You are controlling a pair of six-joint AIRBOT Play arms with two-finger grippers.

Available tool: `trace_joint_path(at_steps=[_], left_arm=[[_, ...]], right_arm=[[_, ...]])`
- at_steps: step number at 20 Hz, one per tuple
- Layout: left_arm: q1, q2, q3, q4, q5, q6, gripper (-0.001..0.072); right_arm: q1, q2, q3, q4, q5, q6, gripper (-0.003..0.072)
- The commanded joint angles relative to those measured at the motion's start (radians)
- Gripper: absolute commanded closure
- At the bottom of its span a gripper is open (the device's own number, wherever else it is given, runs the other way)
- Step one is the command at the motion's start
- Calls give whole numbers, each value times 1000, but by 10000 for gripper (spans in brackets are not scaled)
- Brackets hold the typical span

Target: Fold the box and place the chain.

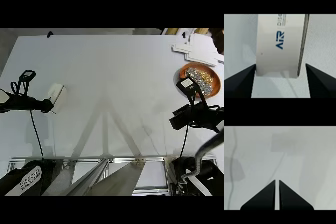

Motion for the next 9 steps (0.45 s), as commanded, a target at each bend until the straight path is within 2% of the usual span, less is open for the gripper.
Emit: trace_joint_path(at_steps=[1,4,9], left_arm=[[3,27,-1,2,-69,-18,20],[-3,105,-1,-1,-106,-19,20],[-3,209,-1,0,-101,-18,20]], right_arm=[[1,1,1,-2,0,1,626],[1,1,1,-2,0,1,626],[1,1,1,-2,0,1,626]])
